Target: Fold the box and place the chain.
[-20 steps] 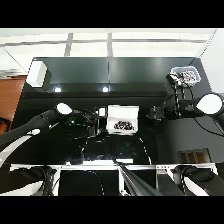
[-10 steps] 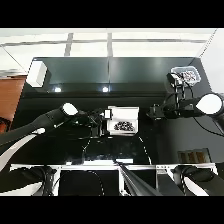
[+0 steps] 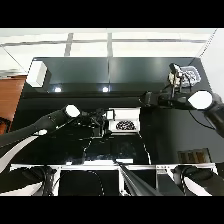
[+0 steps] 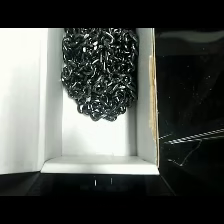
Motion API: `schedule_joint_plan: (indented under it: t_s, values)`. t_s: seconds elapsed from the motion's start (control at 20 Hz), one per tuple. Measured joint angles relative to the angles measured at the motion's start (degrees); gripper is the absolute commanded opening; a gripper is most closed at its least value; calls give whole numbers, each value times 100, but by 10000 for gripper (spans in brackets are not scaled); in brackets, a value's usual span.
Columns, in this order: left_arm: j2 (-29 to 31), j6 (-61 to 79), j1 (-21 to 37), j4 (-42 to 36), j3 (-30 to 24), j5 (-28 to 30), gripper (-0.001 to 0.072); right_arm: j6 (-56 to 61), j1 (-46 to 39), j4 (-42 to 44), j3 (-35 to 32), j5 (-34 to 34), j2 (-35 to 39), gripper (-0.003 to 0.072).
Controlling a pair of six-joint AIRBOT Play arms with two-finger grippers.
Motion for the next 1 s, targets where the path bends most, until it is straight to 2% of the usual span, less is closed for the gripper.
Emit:
schedule_joint_plan:
  t_s: [0.2,0.4,0.6,0.8,1.0]
  values:
    - [0,-2,0,4,0,24,456,-1047,170,361,7,-138,-614,705]
    - [0,-4,0,11,0,39,457,-3458,275,376,313,848,-710,705]
    - [0,-4,0,15,2,46,456,-5348,363,249,492,1805,-697,705]
    - [0,-7,0,17,2,46,457,-6371,603,262,341,1862,-699,705]
    - [0,-7,0,17,2,46,456,-6876,776,271,203,1792,-699,705]
